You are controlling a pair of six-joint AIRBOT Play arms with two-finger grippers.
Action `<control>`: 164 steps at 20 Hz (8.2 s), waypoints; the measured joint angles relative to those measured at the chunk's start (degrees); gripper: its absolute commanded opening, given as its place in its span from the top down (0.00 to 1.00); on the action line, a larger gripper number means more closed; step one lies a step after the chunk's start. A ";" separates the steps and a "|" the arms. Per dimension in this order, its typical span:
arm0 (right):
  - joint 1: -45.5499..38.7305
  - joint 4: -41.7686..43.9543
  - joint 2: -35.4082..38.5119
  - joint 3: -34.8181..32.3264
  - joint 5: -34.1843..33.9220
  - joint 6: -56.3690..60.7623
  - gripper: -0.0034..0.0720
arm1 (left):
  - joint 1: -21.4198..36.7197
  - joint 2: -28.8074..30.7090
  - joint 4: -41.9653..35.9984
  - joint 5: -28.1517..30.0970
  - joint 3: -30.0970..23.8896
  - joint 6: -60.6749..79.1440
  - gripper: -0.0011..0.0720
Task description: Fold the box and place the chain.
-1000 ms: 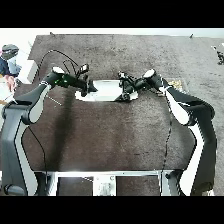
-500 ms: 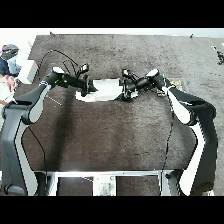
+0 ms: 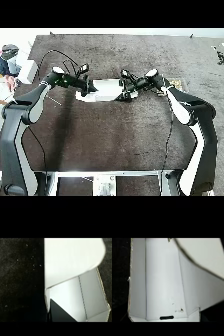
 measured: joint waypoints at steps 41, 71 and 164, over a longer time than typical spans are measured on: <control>1.07 -2.10 0.02 -0.04 -1.77 0.28 0.34 | 0.02 0.00 -0.50 0.00 0.00 0.02 0.97; 1.09 -3.15 0.04 -0.04 -2.75 0.70 0.56 | -0.02 -0.02 -0.22 0.07 -0.02 0.00 0.54; 1.09 -3.17 0.02 -0.04 -2.67 0.70 0.56 | -2.23 12.66 18.69 5.31 -10.03 -12.07 0.31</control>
